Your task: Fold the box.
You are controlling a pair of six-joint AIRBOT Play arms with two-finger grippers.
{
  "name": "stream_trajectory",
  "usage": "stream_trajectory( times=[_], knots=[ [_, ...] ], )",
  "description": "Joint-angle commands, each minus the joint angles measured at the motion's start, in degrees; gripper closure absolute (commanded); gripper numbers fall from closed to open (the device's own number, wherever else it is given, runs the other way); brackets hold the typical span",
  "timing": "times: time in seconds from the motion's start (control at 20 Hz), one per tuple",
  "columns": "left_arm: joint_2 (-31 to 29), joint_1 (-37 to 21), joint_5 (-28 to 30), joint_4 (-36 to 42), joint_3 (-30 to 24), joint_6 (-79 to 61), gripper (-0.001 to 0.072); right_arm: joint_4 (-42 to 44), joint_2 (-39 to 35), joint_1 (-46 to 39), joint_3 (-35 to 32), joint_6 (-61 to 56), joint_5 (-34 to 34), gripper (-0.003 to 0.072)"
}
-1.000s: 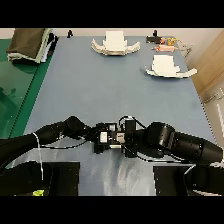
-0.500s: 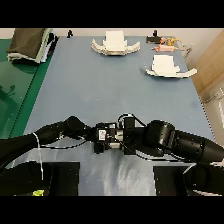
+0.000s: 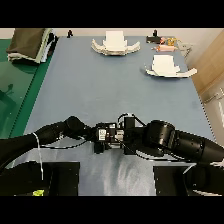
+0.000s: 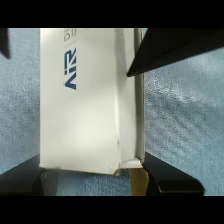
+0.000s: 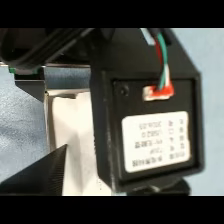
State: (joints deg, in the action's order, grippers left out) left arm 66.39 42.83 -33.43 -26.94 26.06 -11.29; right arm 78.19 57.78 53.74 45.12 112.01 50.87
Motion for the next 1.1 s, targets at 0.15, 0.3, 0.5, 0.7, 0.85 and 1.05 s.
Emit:
stream_trajectory(
  times=[0.15,0.3,0.5,0.7,0.85,1.05],
  knots=[
    [0.0,0.0,0.0,0.0,0.0,0.0,0.0197,1.9,0.0,0.0,0.0,0.0,0.2,0.0274],
    [0.0,0.0,0.0,0.0,0.0,0.0,0.0197,3.4,0.1,0.0,0.0,0.0,0.2,0.0277],
    [0.0,0.0,0.0,0.0,0.0,0.0,0.0197,5.1,0.1,0.0,0.0,0.1,0.4,0.0431],
    [0.0,0.0,0.0,0.0,0.0,0.0,0.0197,5.4,0.1,0.0,0.0,0.2,0.6,0.0464],
    [0.0,0.0,0.0,0.0,0.0,0.0,0.0197,5.8,0.1,0.0,0.0,0.2,0.8,0.0617],
    [0.0,0.0,0.0,0.0,0.0,0.0,0.0197,7.2,0.1,0.0,0.0,0.2,1.8,0.0626]
  ],
)
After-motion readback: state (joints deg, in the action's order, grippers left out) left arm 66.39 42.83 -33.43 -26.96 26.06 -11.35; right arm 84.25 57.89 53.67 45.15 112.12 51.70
